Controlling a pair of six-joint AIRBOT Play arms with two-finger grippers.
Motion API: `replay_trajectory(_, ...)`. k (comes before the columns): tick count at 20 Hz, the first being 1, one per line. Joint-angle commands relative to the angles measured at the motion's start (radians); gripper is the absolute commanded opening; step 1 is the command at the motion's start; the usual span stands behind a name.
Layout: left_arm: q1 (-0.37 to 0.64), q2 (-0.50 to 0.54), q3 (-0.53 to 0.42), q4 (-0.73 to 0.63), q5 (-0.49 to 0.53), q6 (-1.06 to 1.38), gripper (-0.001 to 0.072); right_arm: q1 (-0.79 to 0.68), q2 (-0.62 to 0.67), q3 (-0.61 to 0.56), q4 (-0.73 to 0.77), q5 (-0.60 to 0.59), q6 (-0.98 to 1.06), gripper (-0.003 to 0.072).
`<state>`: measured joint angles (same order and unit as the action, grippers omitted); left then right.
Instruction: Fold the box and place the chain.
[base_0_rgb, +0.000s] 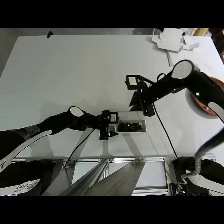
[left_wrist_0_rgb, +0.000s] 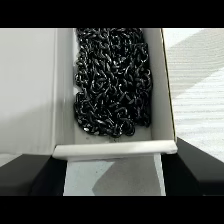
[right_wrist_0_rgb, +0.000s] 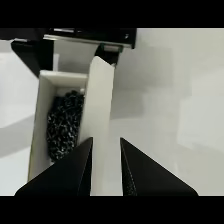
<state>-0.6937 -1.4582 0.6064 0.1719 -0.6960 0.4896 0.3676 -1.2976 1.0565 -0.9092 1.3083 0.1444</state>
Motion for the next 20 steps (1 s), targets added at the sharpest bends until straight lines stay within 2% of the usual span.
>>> replay_trajectory(1,0.000,0.001,0.000,0.000,0.000,0.000,0.0273,0.046,0.007,-0.042,-0.022,0.039,0.017,0.0205)
replay_trajectory(3,0.000,0.001,0.000,0.000,0.000,0.000,0.0273,0.068,0.078,-0.109,-0.024,0.027,0.008,0.0211)
replay_trajectory(5,0.000,0.001,0.000,0.000,0.000,0.000,0.0273,0.076,0.149,-0.188,-0.024,-0.025,0.008,0.0324)
replay_trajectory(6,0.000,0.001,0.000,0.000,0.000,0.000,0.0273,0.076,0.174,-0.226,-0.026,-0.060,0.008,0.0343)
replay_trajectory(10,0.000,0.001,0.000,0.000,0.000,0.000,0.0273,0.076,0.188,-0.306,-0.032,-0.109,0.008,0.0341)
replay_trajectory(16,0.000,0.001,0.000,0.000,0.000,0.000,0.0273,0.106,0.193,-0.314,-0.040,-0.157,0.005,0.0335)
replay_trajectory(18,0.000,0.001,0.000,0.000,0.000,0.000,0.0273,0.138,0.192,-0.314,-0.072,-0.217,0.005,0.0253)
replay_trajectory(20,0.000,0.001,0.000,0.000,0.000,0.000,0.0273,0.151,0.192,-0.314,-0.092,-0.264,0.005,0.0251)
